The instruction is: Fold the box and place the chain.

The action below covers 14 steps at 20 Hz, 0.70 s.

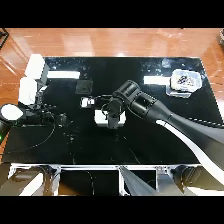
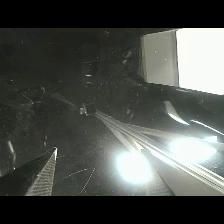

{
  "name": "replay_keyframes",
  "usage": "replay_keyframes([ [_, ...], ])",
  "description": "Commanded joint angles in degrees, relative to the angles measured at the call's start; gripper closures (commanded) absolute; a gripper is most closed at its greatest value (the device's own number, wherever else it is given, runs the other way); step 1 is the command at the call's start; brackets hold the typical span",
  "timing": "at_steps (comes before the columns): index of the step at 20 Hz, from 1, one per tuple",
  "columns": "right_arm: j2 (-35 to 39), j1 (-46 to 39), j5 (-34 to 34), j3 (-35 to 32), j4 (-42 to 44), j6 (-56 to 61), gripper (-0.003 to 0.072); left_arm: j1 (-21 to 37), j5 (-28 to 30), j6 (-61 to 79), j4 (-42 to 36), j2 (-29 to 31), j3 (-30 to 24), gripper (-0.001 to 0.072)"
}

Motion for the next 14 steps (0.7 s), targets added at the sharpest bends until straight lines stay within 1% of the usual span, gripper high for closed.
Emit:
replay_keyframes([
  [1, 2.4, -0.3, 3.6, 0.1, 0.1, 4.5, 0.0517, 0.0, 0.0, 0.4, 0.0, 0.0, 0.0, 0.009],
  [2, 3.7, -0.9, 4.5, 0.1, 0.1, 7.0, 0.0516, 0.0, 0.0, 0.4, 0.0, 0.0, 0.0, 0.009],
  [4, 5.8, -3.6, 3.6, 0.1, 1.5, 13.3, 0.0519, 0.0, -0.1, 0.4, 0.0, 0.0, 0.0, 0.009],
  [5, 6.6, -6.4, 2.0, -0.3, 5.3, 15.0, 0.0648, 0.0, -0.1, 0.4, 0.0, 0.0, 0.0, 0.009],
  [6, 7.6, -10.6, 1.4, -2.0, 11.8, 16.8, 0.0665, 0.0, -0.2, 0.4, 0.0, 0.0, 0.0, 0.009],
  [8, 10.9, -18.2, 3.6, -9.1, 23.7, 20.5, 0.0666, 0.0, -0.2, 0.4, -0.2, 0.0, 0.0, 0.009],
  [10, 14.7, -22.8, 7.9, -17.7, 32.6, 25.1, 0.0666, 0.0, -0.2, 0.4, -0.2, 0.0, 0.0, 0.009],
  [12, 16.9, -24.2, 11.9, -25.2, 42.6, 27.3, 0.0667, 0.0, -0.1, 0.4, -0.3, 0.0, 0.0, 0.009],
  [14, 16.3, -22.8, 13.0, -28.7, 48.4, 27.3, 0.0667, 0.0, 0.0, 0.4, -0.3, 0.0, 0.0, 0.009],
])
